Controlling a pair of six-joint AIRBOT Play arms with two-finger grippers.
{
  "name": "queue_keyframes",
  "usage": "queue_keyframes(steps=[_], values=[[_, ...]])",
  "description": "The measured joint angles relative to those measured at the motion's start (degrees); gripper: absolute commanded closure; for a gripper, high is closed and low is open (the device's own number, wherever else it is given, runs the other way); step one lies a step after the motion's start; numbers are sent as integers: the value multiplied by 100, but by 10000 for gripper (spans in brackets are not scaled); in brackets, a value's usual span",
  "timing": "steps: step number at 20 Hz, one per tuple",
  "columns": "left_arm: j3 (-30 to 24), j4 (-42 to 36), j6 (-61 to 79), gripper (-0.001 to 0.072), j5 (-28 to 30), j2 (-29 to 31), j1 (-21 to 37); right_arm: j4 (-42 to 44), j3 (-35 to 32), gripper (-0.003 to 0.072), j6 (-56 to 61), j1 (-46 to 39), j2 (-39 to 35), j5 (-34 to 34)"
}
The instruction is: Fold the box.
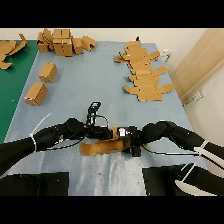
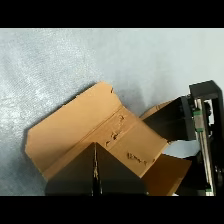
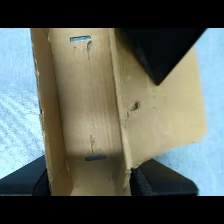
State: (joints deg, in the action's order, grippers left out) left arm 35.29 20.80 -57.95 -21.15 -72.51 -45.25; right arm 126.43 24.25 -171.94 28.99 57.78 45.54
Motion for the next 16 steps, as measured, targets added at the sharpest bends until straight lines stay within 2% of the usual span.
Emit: queue_keyframes(steps=[10,16], values=[[195,42,-15,701,-293,-271,26,0,0,177,0,0,0,-2],[219,144,378,700,-393,-24,385,-2,0,176,0,0,0,-2]])
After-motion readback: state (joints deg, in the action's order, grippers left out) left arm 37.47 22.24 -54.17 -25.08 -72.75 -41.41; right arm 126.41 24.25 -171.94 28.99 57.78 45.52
